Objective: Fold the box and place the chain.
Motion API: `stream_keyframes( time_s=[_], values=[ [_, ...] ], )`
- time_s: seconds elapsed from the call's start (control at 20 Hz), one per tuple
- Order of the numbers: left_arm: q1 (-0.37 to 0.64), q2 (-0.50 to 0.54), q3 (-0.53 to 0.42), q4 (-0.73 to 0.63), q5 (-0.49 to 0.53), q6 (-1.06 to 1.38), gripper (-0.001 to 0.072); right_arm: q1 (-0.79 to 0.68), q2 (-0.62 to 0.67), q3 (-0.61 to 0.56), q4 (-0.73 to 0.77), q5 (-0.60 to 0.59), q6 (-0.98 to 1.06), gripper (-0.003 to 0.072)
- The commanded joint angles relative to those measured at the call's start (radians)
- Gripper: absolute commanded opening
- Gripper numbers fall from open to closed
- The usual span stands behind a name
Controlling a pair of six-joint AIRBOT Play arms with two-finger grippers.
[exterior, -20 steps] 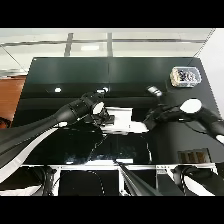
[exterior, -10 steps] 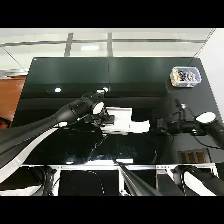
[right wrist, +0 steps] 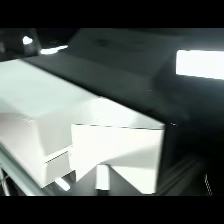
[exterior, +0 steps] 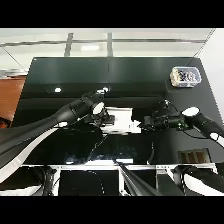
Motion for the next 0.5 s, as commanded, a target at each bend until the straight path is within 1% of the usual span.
stream_keyframes(
  time_s=[0.0,0.1,0.2,0.35,0.45],
  values=[
    [0.0,0.0,0.001,0.002,0.0,0.001,0.0027,0.003,-0.01,0.05,-0.019,0.074,-0.015,0.0207],
    [0.0,0.0,0.001,0.001,0.0,0.001,0.0027,-0.027,-0.01,0.073,-0.081,0.069,0.002,0.0008],
    [0.0,0.0,0.001,0.001,0.0,0.001,0.0027,-0.092,-0.009,0.076,-0.111,0.067,0.002,0.0008],
    [0.0,0.0,0.001,0.001,0.0,0.001,0.0027,-0.191,-0.009,0.075,-0.196,0.086,0.037,0.0008],
    [0.0,0.0,0.001,0.001,0.0,0.001,0.0027,-0.208,-0.009,0.059,-0.281,0.085,0.096,0.0007]
  ],
)
